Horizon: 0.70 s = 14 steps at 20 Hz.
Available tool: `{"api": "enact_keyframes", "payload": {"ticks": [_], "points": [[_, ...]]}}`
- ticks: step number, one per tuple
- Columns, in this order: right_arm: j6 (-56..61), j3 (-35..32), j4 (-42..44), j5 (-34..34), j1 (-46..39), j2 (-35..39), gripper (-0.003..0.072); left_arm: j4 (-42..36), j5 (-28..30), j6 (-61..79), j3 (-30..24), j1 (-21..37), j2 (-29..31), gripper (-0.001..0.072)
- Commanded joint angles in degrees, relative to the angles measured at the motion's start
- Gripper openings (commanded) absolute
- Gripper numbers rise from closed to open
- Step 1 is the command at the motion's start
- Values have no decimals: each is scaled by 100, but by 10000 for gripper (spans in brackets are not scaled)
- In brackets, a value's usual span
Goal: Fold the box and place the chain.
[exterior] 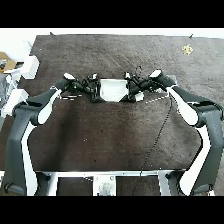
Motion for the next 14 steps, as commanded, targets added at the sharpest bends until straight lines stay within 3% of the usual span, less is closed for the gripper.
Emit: {"api": "enact_keyframes", "payload": {"ticks": [1,14], "points": [[11,-2,0,11,4,-4,508,-57,-109,4,-2,-2,0,720],[11,-2,0,13,4,-4,508,-74,-83,4,-2,-2,0,708]]}}
